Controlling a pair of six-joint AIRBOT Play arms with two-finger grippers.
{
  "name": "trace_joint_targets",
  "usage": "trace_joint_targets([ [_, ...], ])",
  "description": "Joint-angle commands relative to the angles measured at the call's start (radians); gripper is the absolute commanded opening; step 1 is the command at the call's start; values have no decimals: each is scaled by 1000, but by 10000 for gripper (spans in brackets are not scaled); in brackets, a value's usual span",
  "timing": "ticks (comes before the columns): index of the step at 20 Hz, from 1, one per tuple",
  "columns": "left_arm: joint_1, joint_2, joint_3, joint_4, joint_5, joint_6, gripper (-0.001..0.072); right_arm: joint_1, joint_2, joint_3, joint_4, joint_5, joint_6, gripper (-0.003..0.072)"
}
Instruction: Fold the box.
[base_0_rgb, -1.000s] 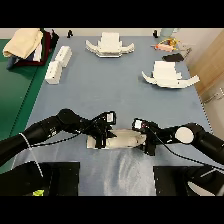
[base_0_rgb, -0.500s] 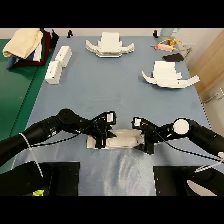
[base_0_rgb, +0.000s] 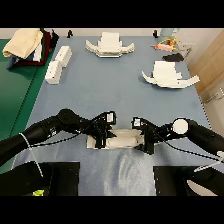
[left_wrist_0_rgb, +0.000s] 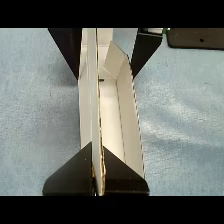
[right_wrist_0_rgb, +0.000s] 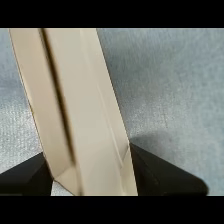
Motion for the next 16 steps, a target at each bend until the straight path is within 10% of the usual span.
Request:
trace_joint_targets([
  [1,-1,1,0,0,0,0,13,2,-16,0,1,6,-39,711],
  [16,-1,1,0,0,0,0,13,12,-13,-32,19,-2,-126,534],
])
